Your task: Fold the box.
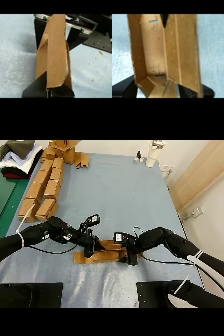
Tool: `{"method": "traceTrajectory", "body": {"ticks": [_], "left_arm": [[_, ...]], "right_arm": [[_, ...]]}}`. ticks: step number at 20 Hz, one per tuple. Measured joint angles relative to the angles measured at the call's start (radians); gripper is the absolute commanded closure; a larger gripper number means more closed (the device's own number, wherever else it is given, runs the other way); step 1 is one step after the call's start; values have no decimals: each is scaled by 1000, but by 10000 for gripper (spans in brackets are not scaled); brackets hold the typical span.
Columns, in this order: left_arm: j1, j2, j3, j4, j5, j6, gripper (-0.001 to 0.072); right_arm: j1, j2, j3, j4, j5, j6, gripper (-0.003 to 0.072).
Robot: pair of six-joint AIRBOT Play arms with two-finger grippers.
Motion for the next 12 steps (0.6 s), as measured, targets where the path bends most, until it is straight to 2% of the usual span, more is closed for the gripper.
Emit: {"method": "traceTrajectory", "body": {"ticks": [11,12], "left_arm": [[0,0,0,0,0,0,697],[0,0,0,0,0,0,698]], "right_arm": [[61,-23,-20,-45,79,0,-9],[68,-23,-21,-49,90,0,10]]}}
